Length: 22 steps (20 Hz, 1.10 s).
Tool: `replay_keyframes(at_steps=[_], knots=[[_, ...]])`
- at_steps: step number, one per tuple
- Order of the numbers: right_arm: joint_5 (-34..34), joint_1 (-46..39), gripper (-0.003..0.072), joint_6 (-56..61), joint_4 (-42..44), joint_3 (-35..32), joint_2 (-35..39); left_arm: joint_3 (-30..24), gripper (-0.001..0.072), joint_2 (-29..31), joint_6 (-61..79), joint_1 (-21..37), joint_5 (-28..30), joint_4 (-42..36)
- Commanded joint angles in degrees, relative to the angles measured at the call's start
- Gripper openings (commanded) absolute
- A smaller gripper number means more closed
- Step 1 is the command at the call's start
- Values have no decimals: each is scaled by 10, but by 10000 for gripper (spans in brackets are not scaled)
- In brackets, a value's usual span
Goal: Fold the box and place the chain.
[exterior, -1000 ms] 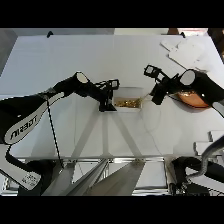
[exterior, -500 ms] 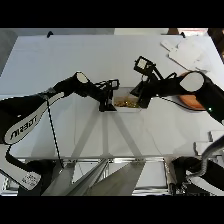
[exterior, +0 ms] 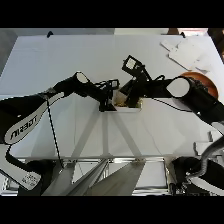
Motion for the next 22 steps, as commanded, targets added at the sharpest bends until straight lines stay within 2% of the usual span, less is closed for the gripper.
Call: replay_keyframes(at_steps=[1,4,7,9,13,17,20,22], knots=[[1,2,16,78,-59,0,-51,0,335,0,0,0,0,0],[11,2,16,101,-64,0,-96,0,335,0,0,0,0,0],[12,2,18,111,-61,0,-109,0,335,0,0,0,0,0],[23,-1,193,105,-63,0,-103,0,335,0,0,0,0,0],[111,-50,200,50,-63,0,-52,0,335,0,0,0,0,0],[189,-159,200,-37,-60,-4,22,0,335,0,0,0,0,0],[186,-242,200,-94,-60,-29,43,0,335,0,0,0,0,0],[171,-262,222,-153,-60,-54,39,0,335,0,0,0,0,0]])
